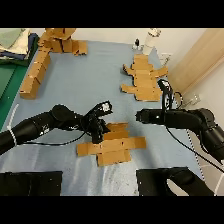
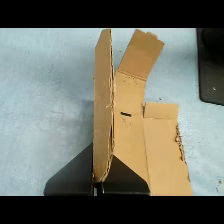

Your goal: Fold the box.

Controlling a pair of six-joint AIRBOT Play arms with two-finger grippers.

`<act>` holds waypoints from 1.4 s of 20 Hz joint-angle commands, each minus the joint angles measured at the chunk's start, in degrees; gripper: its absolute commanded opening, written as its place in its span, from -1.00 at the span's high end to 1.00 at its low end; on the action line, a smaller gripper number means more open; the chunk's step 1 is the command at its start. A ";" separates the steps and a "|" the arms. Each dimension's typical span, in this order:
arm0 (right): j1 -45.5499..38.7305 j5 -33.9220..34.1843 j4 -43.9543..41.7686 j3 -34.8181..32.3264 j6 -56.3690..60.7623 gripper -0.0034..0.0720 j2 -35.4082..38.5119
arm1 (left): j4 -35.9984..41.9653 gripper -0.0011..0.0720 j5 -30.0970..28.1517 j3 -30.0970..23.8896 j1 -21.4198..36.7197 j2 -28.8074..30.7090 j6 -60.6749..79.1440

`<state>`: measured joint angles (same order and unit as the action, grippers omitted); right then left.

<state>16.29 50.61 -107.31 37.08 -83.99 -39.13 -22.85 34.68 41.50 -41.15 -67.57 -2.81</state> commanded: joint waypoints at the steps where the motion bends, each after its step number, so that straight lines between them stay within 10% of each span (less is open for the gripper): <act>1: -0.02 -0.15 -0.07 -0.15 0.02 0.90 -0.37 | 0.35 0.94 -0.46 -0.55 0.02 0.15 2.49; 28: 0.11 -7.30 -0.70 -3.87 -0.55 0.90 -0.92 | 12.79 0.94 -4.04 -13.11 0.39 4.85 21.90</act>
<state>16.36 44.18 -108.05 33.23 -84.05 -40.03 -10.37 30.89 28.86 -40.71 -62.17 18.46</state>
